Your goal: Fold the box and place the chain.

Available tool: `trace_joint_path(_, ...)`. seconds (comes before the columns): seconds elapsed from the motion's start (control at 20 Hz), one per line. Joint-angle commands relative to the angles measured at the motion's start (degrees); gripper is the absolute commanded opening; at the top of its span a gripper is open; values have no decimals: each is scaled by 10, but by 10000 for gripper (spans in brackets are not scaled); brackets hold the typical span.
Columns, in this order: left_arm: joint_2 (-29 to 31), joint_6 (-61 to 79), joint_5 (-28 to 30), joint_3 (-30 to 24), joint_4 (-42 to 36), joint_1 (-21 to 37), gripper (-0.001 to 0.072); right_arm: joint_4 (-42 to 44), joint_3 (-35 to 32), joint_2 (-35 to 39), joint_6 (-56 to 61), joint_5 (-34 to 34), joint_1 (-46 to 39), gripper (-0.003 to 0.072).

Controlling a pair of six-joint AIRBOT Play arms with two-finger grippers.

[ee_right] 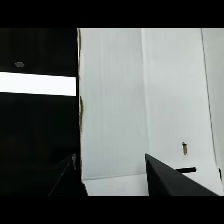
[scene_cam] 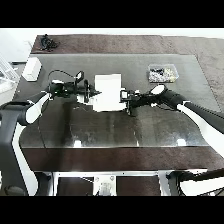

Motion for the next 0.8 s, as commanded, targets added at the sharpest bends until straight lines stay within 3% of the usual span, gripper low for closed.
trace_joint_path(0.0,0,0,0,0,0,0,21,0,-17,4,30,-9,0,538)
trace_joint_path(0.35,0,0,0,0,0,0,20,106,-47,8,-5,-85,-3,539)
trace_joint_path(0.55,0,0,0,0,0,0,20,110,-49,8,-6,-145,-6,539)
trace_joint_path(0.75,0,0,0,0,0,0,21,151,-38,9,-36,-147,-22,542)
